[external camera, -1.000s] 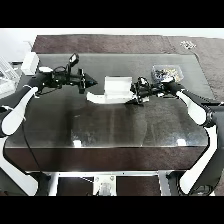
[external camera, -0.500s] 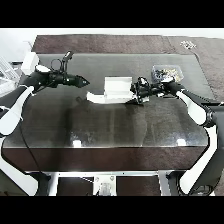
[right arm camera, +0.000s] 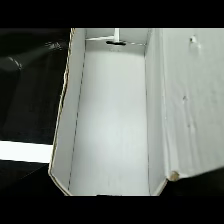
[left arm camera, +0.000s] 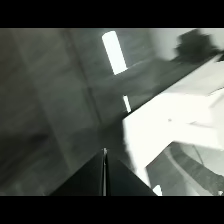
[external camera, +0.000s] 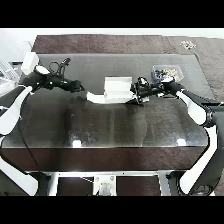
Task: Fold the box and place the chain.
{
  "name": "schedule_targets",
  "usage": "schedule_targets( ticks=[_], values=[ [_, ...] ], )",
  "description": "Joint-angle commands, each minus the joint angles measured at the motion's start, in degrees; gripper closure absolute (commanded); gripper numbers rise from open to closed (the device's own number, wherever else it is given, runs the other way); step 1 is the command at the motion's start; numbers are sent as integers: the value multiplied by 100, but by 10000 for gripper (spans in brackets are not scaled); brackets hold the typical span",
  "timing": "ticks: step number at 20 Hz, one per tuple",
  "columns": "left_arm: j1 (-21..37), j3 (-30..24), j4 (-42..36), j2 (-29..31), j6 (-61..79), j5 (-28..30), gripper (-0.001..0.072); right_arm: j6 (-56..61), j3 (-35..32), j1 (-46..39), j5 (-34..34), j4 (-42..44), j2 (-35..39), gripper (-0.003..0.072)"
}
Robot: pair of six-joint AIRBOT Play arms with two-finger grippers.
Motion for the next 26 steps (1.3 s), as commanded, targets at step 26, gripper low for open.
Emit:
schedule_targets(
  ticks=[26],
  values=[
    [-938,-634,-527,50,-1711,728,687,2,2,0,2,0,0,104]
  ],
)
